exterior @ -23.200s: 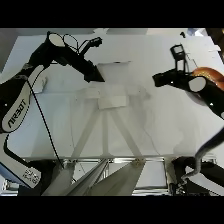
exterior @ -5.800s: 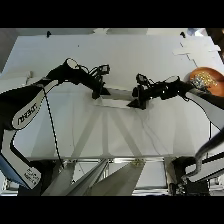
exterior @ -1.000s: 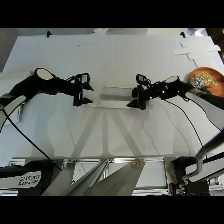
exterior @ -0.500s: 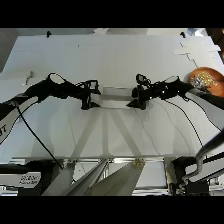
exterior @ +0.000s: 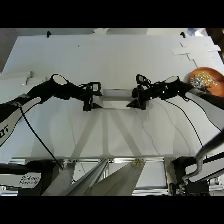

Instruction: Fold the box and place the chain.

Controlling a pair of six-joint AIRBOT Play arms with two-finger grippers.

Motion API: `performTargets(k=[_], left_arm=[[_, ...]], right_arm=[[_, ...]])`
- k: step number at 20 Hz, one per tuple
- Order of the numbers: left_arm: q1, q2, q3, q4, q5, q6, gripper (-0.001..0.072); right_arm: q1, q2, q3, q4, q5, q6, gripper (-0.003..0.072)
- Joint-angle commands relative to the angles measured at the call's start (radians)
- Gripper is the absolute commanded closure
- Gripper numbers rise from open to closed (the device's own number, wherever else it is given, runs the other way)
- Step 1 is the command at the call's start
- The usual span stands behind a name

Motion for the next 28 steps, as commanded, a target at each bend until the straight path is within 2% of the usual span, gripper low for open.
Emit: performTargets(k=[1, 7, 14, 16, 17, 22, 24, 28], left_arm=[[-0.005, 0.000, 0.000, 0.001, 0.071, 0.010, 0.0141], [-0.004, 0.001, 0.000, 0.008, 0.122, 0.003, 0.0141], [-0.004, 0.013, 0.000, 0.087, 0.041, -0.031, 0.0143], [-0.004, 0.016, 0.000, 0.088, 0.008, -0.031, 0.0267], [-0.004, 0.015, 0.000, 0.090, 0.006, -0.031, 0.0289], [-0.004, 0.015, 0.000, 0.089, 0.007, -0.020, 0.0333], [-0.004, 0.015, 0.000, 0.089, 0.007, -0.020, 0.0429], [-0.004, 0.015, 0.000, 0.061, 0.007, -0.019, 0.0426]], right_arm=[[0.000, 0.000, 0.001, 0.002, -0.002, 0.002, 0.0358], [0.000, 0.000, 0.001, 0.002, -0.002, 0.002, 0.0358], [0.000, 0.000, 0.001, 0.002, -0.002, 0.002, 0.0358], [0.000, 0.000, 0.001, 0.002, -0.002, 0.002, 0.0358], [0.000, 0.000, 0.001, 0.002, -0.002, 0.002, 0.0358], [0.000, 0.000, 0.001, 0.002, -0.002, 0.002, 0.0358], [0.000, 0.000, 0.001, 0.002, -0.002, 0.002, 0.0358], [0.000, 0.000, 0.001, 0.002, -0.002, 0.002, 0.0358]])
